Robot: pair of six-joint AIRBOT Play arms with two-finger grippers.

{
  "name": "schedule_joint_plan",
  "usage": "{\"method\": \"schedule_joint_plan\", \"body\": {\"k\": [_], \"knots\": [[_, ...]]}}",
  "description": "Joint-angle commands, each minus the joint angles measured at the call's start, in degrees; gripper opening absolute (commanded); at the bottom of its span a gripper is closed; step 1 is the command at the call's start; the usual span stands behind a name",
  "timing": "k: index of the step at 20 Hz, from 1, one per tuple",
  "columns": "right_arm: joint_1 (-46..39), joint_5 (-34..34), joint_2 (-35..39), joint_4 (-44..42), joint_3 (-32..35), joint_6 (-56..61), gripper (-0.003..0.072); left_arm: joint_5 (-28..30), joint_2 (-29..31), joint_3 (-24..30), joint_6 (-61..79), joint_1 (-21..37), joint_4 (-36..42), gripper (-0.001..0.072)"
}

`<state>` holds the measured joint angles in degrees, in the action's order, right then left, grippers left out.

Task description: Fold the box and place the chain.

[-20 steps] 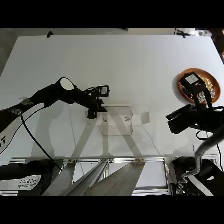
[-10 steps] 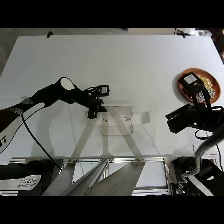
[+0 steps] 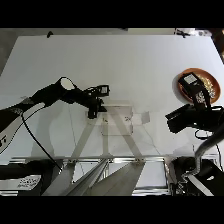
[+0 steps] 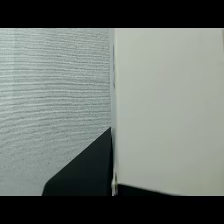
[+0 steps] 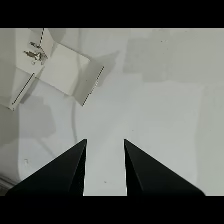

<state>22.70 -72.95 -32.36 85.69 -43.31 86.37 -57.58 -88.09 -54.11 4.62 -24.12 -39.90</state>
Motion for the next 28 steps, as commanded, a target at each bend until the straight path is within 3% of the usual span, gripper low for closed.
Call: {"method": "schedule_joint_plan", "body": {"k": [1,8,9,10,11,16,18,20,21,23,24,25,28], "knots": [[0.04,0.11,-0.26,0.24,0.59,-2.05,0.0273,-0.09,-0.04,-0.04,0.02,-0.02,-0.04,0.001],[0.04,5.25,-0.74,-1.73,4.57,-6.95,0.0272,-0.11,-0.04,-0.04,0.02,-0.02,-0.02,0.0011],[0.04,6.25,-0.81,-3.58,5.64,-11.1,0.0214,-0.11,-0.04,-0.04,0.02,-0.02,-0.02,0.0011],[0.04,7.34,-0.87,-6.19,6.8,-17.29,0.0049,-0.11,-0.04,-0.04,0.02,-0.02,-0.02,0.0011],[0.11,8.63,-0.98,-9.51,7.96,-24.68,0.0009,-0.11,-0.04,-0.04,0.02,-0.02,-0.02,0.0011],[0.15,16.39,-1.84,-17.31,15.56,-42.88,0.0008,-0.09,-0.04,-0.04,0.02,-0.02,0.0,0.0011],[3.96,17.31,-2.34,-20.65,18.05,-54.4,0.0008,-0.09,-0.04,-0.04,0.02,-0.02,-0.02,0.0011],[10.03,21.46,-4.35,-18.75,20.26,-56.02,0.0009,-0.09,-0.04,-0.04,0.02,-0.02,-0.02,0.0011],[12.79,23.61,-6.14,-17.42,21.44,-55.49,0.0069,-0.09,-0.04,-0.04,0.02,-0.02,-0.02,0.0011],[16.68,27.34,-10.67,-16.9,22.45,-55.15,0.0542,-0.11,-0.04,-0.04,0.02,-0.02,-0.02,0.0011],[18.43,29.55,-12.92,-16.94,22.45,-55.34,0.0645,-0.09,-0.04,-0.04,0.02,-0.02,0.0,0.0011],[19.93,32.15,-14.84,-16.92,22.45,-55.34,0.0707,-0.09,-0.04,-0.04,0.02,-0.02,-0.02,0.0011],[23.17,40.68,-19.89,-16.94,22.45,-55.34,0.0713,-0.11,-0.04,-0.04,0.02,-0.02,-0.02,0.0011]]}}
